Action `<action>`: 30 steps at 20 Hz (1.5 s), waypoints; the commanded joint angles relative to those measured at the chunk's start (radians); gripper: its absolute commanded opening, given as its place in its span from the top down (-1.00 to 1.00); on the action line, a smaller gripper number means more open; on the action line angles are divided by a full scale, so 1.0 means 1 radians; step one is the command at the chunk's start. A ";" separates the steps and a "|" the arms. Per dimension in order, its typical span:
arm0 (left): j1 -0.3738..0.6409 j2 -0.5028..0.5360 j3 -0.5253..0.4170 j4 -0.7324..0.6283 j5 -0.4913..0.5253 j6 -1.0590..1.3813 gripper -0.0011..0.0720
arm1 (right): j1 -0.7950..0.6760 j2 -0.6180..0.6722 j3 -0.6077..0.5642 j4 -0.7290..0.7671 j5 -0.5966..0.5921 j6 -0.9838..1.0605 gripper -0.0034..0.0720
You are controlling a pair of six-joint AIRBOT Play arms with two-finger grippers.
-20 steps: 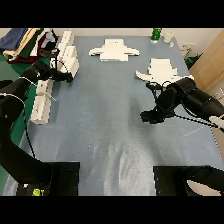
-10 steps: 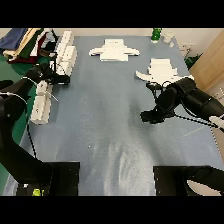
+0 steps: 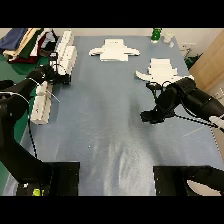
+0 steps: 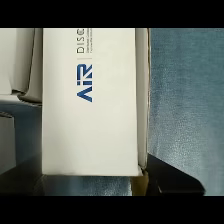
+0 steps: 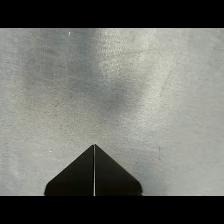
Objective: Fold the box.
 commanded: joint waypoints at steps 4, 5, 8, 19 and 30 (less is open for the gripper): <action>-0.008 -0.011 0.000 -0.001 0.014 -0.003 -0.19 | 0.001 -0.001 0.001 0.000 0.000 0.000 0.90; -0.009 -0.016 0.000 -0.002 0.013 -0.003 -0.19 | 0.001 -0.001 0.001 0.000 0.000 0.000 0.90; -0.009 -0.033 0.000 -0.001 0.009 -0.003 -0.19 | 0.001 -0.001 0.001 0.000 0.000 0.000 0.90; -0.008 -0.033 0.000 -0.001 0.030 -0.004 -0.20 | 0.001 -0.001 0.001 0.000 0.000 0.000 0.90; 0.015 0.067 0.001 0.009 -0.189 -0.002 -0.94 | 0.001 -0.001 0.001 0.000 0.000 0.000 0.90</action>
